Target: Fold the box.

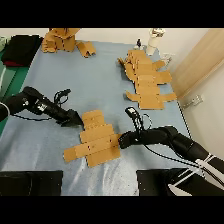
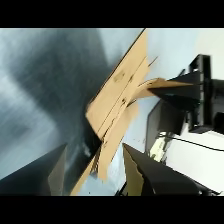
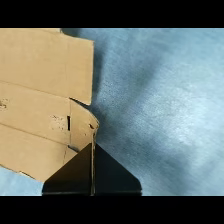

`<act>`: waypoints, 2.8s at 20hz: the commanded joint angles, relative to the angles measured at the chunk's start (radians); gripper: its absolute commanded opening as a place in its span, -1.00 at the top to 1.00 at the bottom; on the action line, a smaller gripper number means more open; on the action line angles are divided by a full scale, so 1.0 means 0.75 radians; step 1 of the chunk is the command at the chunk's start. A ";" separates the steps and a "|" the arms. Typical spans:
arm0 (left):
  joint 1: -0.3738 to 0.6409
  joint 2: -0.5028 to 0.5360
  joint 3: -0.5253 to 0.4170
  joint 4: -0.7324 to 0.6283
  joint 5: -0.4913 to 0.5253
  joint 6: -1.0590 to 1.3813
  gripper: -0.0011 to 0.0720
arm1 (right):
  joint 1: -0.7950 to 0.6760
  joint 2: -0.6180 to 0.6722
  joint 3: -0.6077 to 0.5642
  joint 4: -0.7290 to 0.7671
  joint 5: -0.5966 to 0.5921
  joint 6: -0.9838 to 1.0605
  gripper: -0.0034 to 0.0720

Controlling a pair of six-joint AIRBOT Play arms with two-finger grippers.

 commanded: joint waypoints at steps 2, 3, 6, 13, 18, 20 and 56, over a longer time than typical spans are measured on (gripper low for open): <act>-0.033 -0.132 0.025 -0.246 0.031 0.197 -0.47 | 0.023 0.006 -0.004 -0.024 0.021 0.040 0.90; -0.046 -0.167 0.039 -0.241 0.017 0.200 -0.47 | 0.023 0.006 -0.004 -0.024 0.021 0.040 0.90; -0.080 -0.249 0.083 -0.251 -0.047 0.220 -0.46 | 0.023 0.005 -0.004 -0.033 0.025 0.040 0.90; -0.099 -0.281 0.098 -0.249 -0.120 0.275 0.14 | 0.023 0.003 -0.004 -0.039 0.026 0.040 0.90; -0.100 -0.281 0.097 -0.248 -0.168 0.312 0.38 | 0.023 -0.003 -0.004 -0.045 0.026 0.041 0.90; -0.100 -0.281 0.098 -0.248 -0.177 0.321 0.42 | 0.023 -0.003 -0.004 -0.045 0.027 0.042 0.90; -0.731 0.115 0.012 -0.090 0.580 1.124 0.94 | -0.297 0.202 0.228 -0.328 -0.545 0.509 0.90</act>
